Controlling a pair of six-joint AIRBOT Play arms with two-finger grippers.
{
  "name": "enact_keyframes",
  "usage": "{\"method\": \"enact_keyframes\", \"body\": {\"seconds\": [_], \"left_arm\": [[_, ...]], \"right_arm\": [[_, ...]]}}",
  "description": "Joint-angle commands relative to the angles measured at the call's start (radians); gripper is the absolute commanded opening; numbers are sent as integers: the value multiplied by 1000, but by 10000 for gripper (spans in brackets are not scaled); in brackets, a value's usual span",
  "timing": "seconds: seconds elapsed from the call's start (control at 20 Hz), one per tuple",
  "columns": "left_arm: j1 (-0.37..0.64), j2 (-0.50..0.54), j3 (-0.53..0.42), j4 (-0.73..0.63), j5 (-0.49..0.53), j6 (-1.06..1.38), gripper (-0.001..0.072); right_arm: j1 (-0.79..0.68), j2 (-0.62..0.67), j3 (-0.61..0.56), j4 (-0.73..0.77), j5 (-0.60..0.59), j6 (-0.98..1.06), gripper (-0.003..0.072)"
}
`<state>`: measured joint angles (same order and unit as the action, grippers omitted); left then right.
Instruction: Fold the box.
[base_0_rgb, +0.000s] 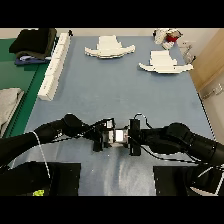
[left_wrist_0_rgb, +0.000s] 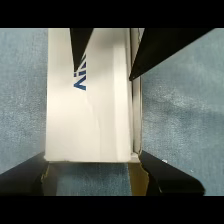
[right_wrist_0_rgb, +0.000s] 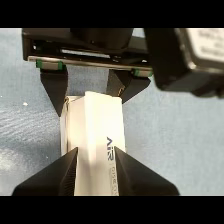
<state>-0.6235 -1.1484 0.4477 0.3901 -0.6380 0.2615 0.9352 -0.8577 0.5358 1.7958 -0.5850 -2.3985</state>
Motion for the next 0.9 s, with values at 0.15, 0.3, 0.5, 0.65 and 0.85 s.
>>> {"method": "enact_keyframes", "body": {"seconds": [0.15, 0.3, 0.5, 0.65, 0.85], "left_arm": [[0, 0, 1, -1, 3, -1, 541], [0, 0, 1, -1, 3, -1, 540], [0, 0, 1, -1, 3, -1, 540], [0, 0, 1, -1, 3, -1, 541], [0, 0, 1, -1, 3, -1, 541]], "right_arm": [[1, -2, 1, 26, -21, 0, 202], [1, -2, 1, 26, -22, 0, 202], [1, -2, 1, 26, -27, 0, 245], [1, -1, 1, 26, -26, 1, 497], [1, 32, 1, 59, -26, 1, 497]]}}
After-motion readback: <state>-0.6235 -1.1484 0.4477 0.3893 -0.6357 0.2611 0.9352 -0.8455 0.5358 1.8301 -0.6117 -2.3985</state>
